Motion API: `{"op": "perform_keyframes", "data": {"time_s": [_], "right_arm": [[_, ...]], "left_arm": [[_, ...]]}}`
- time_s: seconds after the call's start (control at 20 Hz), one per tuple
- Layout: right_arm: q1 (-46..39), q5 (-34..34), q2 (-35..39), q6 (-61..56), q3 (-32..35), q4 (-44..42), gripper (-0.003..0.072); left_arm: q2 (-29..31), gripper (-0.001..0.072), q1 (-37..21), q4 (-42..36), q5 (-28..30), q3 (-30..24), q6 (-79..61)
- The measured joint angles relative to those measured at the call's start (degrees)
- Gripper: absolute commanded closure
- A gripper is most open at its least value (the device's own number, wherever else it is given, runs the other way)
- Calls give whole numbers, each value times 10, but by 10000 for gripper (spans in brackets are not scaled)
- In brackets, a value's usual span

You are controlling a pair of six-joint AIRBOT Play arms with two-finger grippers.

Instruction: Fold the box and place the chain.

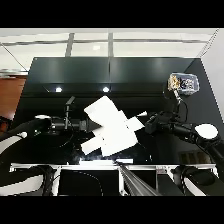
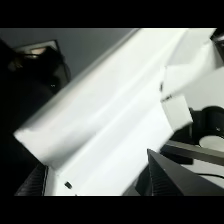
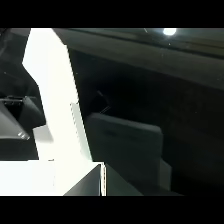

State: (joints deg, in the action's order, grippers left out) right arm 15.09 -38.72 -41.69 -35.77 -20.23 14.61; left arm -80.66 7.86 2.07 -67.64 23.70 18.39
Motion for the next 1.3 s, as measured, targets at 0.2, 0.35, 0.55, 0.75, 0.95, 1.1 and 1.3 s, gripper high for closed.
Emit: {"op": "perform_keyframes", "data": {"time_s": [0.2, 0.35, 0.55, 0.75, 0.95, 1.1, 1.3], "right_arm": [[0, 1, 0, -3, 0, 0, 674], [0, 1, 0, -12, 0, 1, 674], [0, 1, 0, -18, 0, 1, 674], [0, -7, 0, -26, 0, 4, 674], [0, -17, 0, -29, 0, 6, 674], [0, -19, 0, -31, 0, 6, 674], [0, -22, 0, -30, 0, 6, 674]], "left_arm": [[-38, 225, 5, 21, -56, 25, -20], [-50, 463, 14, 44, -77, 45, -26], [-55, 490, 16, 87, -86, 75, -29], [-56, 490, 16, 115, -93, 87, -30], [-56, 490, 16, 123, -95, 91, -30], [-56, 491, 11, 123, -96, 92, -30], [-56, 682, -2, 122, -112, 92, -34]]}}
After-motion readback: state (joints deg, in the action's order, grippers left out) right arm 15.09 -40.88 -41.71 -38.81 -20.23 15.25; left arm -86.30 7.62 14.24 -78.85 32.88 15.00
